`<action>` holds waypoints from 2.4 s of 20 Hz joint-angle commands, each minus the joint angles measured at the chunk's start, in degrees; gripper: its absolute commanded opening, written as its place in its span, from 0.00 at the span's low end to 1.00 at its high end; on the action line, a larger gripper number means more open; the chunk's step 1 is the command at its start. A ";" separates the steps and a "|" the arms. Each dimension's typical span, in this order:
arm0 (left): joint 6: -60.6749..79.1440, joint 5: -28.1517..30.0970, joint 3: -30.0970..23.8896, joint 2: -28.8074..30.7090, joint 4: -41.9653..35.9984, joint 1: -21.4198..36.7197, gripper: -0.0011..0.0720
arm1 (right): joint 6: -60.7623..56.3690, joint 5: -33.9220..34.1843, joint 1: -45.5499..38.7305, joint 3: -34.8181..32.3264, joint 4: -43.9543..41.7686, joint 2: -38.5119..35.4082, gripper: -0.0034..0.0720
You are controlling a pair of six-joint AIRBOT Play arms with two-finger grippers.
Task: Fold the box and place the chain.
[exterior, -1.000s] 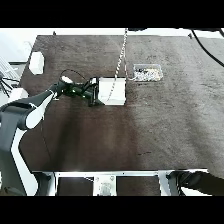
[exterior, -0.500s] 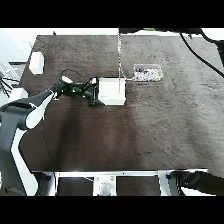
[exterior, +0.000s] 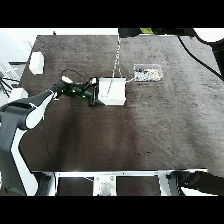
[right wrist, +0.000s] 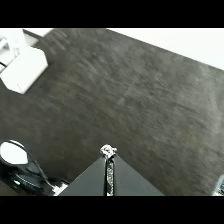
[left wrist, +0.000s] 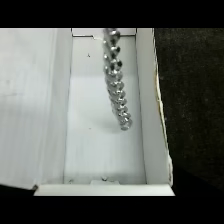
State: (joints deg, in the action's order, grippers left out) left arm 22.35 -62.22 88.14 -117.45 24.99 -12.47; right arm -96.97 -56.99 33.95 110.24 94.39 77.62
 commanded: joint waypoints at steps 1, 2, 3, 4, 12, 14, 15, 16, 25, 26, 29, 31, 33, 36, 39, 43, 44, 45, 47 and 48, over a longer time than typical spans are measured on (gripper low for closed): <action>0.00 0.00 0.04 0.02 -0.02 0.02 0.41 | -0.61 -3.06 0.00 -0.02 3.08 -0.02 0.06; 0.00 0.00 0.04 0.02 -0.02 0.02 0.41 | -0.79 -3.54 0.00 -0.02 3.45 -0.02 0.06; 0.00 0.00 0.04 0.02 -0.02 0.02 0.41 | -0.90 -3.87 0.00 -0.02 3.87 -0.02 0.06; 0.00 0.00 0.04 0.02 -0.02 0.02 0.41 | -0.98 -4.22 0.02 -0.02 4.26 -0.02 0.06; 0.00 0.02 0.04 0.02 -0.04 0.02 0.41 | -0.98 -8.22 0.02 0.00 6.19 -0.39 0.06; 0.00 0.02 0.04 0.02 -0.04 0.02 0.41 | -1.60 -8.63 0.02 0.00 7.37 -0.83 0.06; 0.00 0.00 0.04 0.02 -0.04 0.02 0.41 | -1.62 -8.74 0.02 0.00 7.89 -1.18 0.06; 0.00 0.02 0.04 0.02 -0.04 0.02 0.41 | -1.60 -8.79 0.02 0.00 7.93 -1.51 0.06; 0.00 0.02 0.04 0.02 -0.04 0.02 0.41 | -1.60 -11.76 2.16 0.00 9.42 -2.78 0.06; 0.00 0.02 0.04 0.02 -0.04 0.02 0.41 | -1.60 -11.69 2.64 0.00 9.42 -2.86 0.06; 0.00 0.02 0.04 0.02 -0.04 0.02 0.41 | -1.64 -11.63 4.44 0.00 9.38 -2.86 0.06; 0.00 0.04 0.04 0.02 -0.04 0.02 0.41 | -1.64 -11.67 5.49 0.00 9.40 -2.86 0.06; 0.00 -0.02 0.04 0.02 -0.04 0.02 0.41 | -2.05 -11.45 5.99 0.00 9.33 -2.80 0.06; 0.00 0.00 0.04 0.02 -0.04 0.02 0.41 | -2.32 -9.68 6.34 -0.02 8.55 -1.77 0.06; 0.00 0.00 0.04 0.02 -0.04 0.02 0.41 | -4.17 -9.46 6.71 -0.02 8.24 0.24 0.06; 0.00 -0.02 0.04 0.02 -0.04 0.02 0.41 | -6.58 -8.13 7.39 -0.02 8.28 3.98 0.06; 0.00 -0.02 0.04 0.02 -0.04 0.02 0.41 | -6.75 -7.28 7.39 -0.02 8.28 5.05 0.06; 0.00 -0.02 0.04 0.02 -0.04 0.02 0.41 | -7.69 -6.67 7.39 -0.02 8.28 6.21 0.06; 0.00 0.00 0.04 0.02 -0.04 0.02 0.41 | -8.31 -6.58 7.39 -0.31 8.31 8.96 0.06; 0.00 -0.02 0.04 0.02 -0.04 0.02 0.41 | -8.94 -6.51 7.34 -1.40 8.35 10.25 0.06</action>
State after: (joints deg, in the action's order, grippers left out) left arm 22.35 -62.22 88.14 -117.45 24.95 -12.47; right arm -104.29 -64.23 41.23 109.75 102.72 84.73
